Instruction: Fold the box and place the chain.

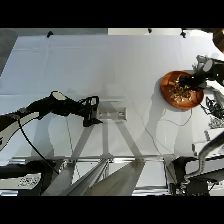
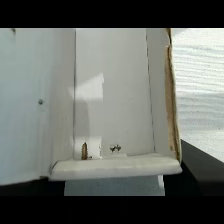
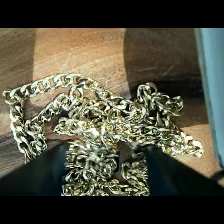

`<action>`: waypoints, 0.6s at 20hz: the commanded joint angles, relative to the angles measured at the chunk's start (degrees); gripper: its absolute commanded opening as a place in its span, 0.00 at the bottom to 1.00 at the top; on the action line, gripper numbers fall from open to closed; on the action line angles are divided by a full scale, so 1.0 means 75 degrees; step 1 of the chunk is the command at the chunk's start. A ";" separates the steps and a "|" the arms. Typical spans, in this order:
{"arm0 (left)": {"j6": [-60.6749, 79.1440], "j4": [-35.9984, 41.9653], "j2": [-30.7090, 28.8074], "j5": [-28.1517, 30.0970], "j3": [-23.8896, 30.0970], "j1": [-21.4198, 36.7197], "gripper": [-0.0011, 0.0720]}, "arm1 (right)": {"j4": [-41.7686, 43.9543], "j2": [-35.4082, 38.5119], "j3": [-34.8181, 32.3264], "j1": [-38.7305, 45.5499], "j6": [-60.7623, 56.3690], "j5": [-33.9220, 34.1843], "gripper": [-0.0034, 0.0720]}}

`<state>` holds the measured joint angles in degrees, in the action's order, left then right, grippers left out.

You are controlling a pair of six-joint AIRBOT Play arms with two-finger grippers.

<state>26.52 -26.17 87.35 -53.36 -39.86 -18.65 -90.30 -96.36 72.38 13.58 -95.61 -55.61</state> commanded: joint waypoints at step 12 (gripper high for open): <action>0.0003 -0.0003 -0.0006 0.0003 0.0000 -0.0003 0.31 | -0.0245 0.1043 0.0012 -0.0428 0.0892 -0.0734 0.06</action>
<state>26.52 -26.17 87.35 -53.36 -39.86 -18.65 -90.50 -92.51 72.38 12.01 -90.80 -60.55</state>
